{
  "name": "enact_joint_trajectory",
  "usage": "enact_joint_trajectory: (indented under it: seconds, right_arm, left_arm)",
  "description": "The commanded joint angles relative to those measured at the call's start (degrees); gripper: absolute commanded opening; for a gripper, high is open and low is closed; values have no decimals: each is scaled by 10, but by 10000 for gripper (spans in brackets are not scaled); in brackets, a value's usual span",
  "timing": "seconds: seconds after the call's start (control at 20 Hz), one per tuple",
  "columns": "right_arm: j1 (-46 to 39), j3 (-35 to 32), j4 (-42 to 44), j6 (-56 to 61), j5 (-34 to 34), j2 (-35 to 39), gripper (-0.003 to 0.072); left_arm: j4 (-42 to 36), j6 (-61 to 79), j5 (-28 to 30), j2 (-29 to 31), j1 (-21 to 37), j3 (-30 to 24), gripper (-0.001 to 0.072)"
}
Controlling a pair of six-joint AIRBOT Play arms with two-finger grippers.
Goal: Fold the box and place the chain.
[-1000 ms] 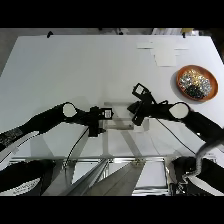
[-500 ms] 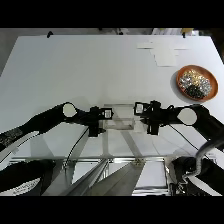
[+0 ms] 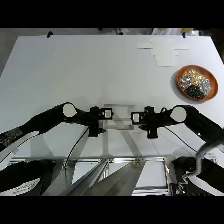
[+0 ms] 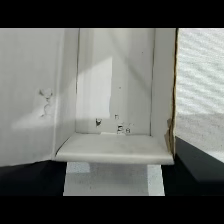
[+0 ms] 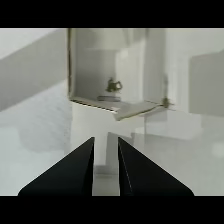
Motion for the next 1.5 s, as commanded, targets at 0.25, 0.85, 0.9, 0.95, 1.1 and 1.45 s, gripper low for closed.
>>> enact_joint_trajectory:
  seconds: [0.25, 0.85, 0.9, 0.95, 1.1, 1.45]
  right_arm:
    - [0, -24, 98, -68, -67, -5, 146]
    - [0, -24, 198, -111, -45, -21, 61]
    - [0, -24, 207, -112, -49, -28, 115]
    - [0, -24, 215, -112, -56, -33, 267]
    - [0, -24, 235, -112, -61, -35, 384]
    - [-1, -24, 178, -63, -50, 11, 15]
  left_arm:
    - [0, 0, 0, 0, 0, 0, 313]
    - [0, 0, 0, 0, 0, 0, 313]
    - [0, 0, 0, 0, 0, 0, 313]
    - [0, 0, 0, 0, 0, 0, 313]
    - [0, 0, 0, 0, 0, 0, 313]
    - [0, 0, 0, 0, 0, 0, 313]
